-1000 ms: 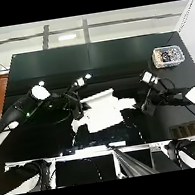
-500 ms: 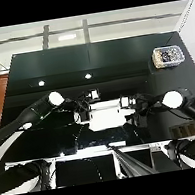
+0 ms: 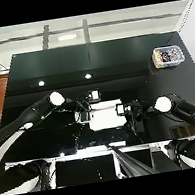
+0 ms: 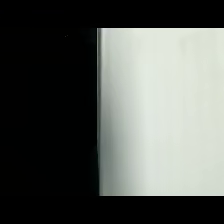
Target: Fold the box and place the chain.
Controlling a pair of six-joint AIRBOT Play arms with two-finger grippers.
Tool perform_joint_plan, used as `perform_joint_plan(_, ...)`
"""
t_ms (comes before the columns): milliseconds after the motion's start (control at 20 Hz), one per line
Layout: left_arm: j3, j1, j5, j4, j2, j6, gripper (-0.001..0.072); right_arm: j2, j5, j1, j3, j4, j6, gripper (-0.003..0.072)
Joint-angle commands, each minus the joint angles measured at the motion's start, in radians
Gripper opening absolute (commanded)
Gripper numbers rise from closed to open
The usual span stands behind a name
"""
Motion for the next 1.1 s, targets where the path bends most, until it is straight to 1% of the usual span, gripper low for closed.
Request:
perform_joint_plan(0, -0.001, -0.001, 0.000, 0.003, -0.001, 0.000, 0.0022, -0.004, -0.077, 0.003, -0.011, 0.161, -0.091, 0.0675)
perform_joint_plan(150, -0.001, -0.001, 0.005, 0.004, -0.002, 0.001, 0.0022, -0.002, -0.073, 0.003, 0.033, 0.133, -0.126, 0.0674)
perform_joint_plan(300, -0.001, -0.001, 0.008, 0.007, -0.002, 0.000, 0.0022, -0.002, -0.074, -0.001, 0.082, 0.031, -0.140, 0.0674)
perform_joint_plan(400, -0.001, -0.001, 0.006, 0.006, -0.002, 0.000, 0.0022, -0.002, -0.072, -0.023, 0.103, 0.022, -0.140, 0.0674)
perform_joint_plan(500, -0.001, -0.001, 0.006, 0.006, -0.002, 0.000, 0.0022, -0.002, -0.035, -0.043, 0.109, 0.018, -0.140, 0.0674)
perform_joint_plan(550, -0.001, -0.001, 0.006, 0.006, -0.002, 0.000, 0.0022, -0.002, -0.006, -0.053, 0.109, -0.017, -0.140, 0.0674)
perform_joint_plan(650, -0.001, -0.001, 0.005, 0.006, -0.002, 0.000, 0.0022, -0.002, 0.064, -0.076, 0.108, -0.156, -0.100, 0.0674)
perform_joint_plan(750, -0.001, -0.001, 0.004, 0.006, -0.002, 0.000, 0.0022, -0.002, 0.082, -0.090, 0.079, -0.151, -0.068, 0.0674)
perform_joint_plan(850, -0.001, -0.001, 0.004, 0.006, -0.002, 0.000, 0.0022, -0.002, 0.061, -0.066, 0.019, -0.076, -0.072, 0.0675)
perform_joint_plan(900, -0.001, -0.001, 0.004, 0.006, -0.002, 0.000, 0.0022, -0.002, 0.027, -0.040, -0.010, -0.040, -0.072, 0.0674)
perform_joint_plan(1050, -0.001, -0.001, 0.004, 0.006, -0.002, 0.000, 0.0022, -0.002, -0.179, 0.051, -0.039, 0.099, -0.072, 0.0674)
